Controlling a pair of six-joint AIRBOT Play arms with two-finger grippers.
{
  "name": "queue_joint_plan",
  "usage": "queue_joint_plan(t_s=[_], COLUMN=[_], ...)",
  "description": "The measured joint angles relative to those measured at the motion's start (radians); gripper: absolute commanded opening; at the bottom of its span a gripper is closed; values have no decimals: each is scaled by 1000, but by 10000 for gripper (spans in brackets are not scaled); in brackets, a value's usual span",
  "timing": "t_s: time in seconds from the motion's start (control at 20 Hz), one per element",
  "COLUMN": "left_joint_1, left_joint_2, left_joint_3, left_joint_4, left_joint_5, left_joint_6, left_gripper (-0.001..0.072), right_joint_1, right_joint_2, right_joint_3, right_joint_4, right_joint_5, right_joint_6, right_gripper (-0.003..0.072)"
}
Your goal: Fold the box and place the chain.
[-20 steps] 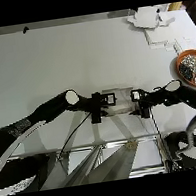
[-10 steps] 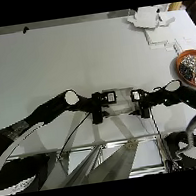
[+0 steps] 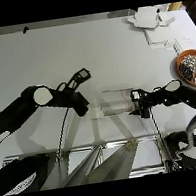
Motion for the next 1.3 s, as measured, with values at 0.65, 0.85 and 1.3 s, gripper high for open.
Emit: queue_joint_plan(t_s=[0.65,0.85,1.3], left_joint_1=[77,31,-63], left_joint_2=[-95,-148,-113], left_joint_3=[-177,-180,-181], left_joint_4=[-109,-232,-452], left_joint_5=[111,135,203], left_joint_6=[-457,-401,-270], left_gripper=[7,7,55], right_joint_1=[0,0,0], right_joint_2=[0,0,0], right_joint_3=[0,0,0], right_joint_4=[0,0,0], right_joint_5=[1,1,1], right_joint_6=[-1,-1,-2], right_gripper=[356,356,356])
